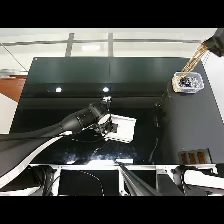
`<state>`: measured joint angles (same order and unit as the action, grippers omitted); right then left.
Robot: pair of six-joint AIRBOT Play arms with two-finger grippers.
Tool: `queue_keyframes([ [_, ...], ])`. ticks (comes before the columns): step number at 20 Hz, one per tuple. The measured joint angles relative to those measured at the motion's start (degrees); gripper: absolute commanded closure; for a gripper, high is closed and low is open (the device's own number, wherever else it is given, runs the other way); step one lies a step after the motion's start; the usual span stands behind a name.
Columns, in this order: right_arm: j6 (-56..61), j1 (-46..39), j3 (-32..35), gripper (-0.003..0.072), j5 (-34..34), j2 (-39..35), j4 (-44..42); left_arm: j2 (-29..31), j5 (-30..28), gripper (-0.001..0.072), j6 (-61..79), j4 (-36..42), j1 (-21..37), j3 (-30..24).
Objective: Fold the box and place the chain.
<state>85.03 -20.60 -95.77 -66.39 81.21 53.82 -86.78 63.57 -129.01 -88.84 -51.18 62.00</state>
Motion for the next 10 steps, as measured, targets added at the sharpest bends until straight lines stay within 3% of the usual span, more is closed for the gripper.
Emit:
queue_keyframes([
  [10,-8.8,-1.1,0.7,0.0645,-6.6,-15.0,-2.6,0.0,0.1,0.0677,0.0,1.0,0.0,0.0],
])
